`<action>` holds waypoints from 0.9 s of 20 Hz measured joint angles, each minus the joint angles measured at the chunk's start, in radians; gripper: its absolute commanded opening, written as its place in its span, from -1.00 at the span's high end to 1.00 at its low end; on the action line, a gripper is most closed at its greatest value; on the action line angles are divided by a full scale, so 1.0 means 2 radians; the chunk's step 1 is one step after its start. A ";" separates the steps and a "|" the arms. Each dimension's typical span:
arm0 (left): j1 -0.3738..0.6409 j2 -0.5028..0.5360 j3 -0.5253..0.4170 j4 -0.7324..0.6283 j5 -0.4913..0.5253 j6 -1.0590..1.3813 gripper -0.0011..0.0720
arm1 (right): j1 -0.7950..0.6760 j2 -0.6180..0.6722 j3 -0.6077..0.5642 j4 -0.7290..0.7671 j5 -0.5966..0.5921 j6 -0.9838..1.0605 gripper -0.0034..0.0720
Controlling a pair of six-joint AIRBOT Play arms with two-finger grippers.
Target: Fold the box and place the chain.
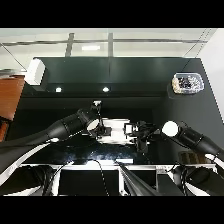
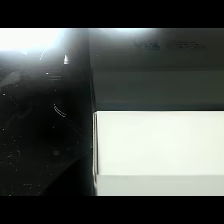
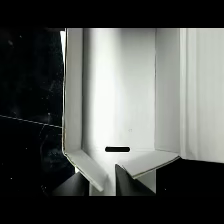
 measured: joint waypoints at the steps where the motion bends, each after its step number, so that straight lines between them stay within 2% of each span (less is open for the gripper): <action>1: 0.000 0.000 0.000 0.000 0.000 0.000 0.90 | 0.000 0.000 0.000 0.006 0.001 0.001 0.59; 10: 0.000 0.000 0.000 0.004 -0.005 0.002 0.90 | 0.015 -0.012 0.000 0.064 -0.033 0.004 0.55; 16: 0.000 0.000 0.000 0.002 -0.004 0.002 0.90 | 0.020 -0.013 0.000 0.059 -0.038 0.019 0.56; 17: 0.000 0.000 0.000 0.002 -0.003 0.002 0.90 | 0.020 -0.013 0.000 0.051 -0.036 0.024 0.46; 18: 0.000 0.000 0.000 -0.001 -0.001 0.001 0.89 | 0.020 -0.012 0.001 0.039 -0.035 0.030 0.13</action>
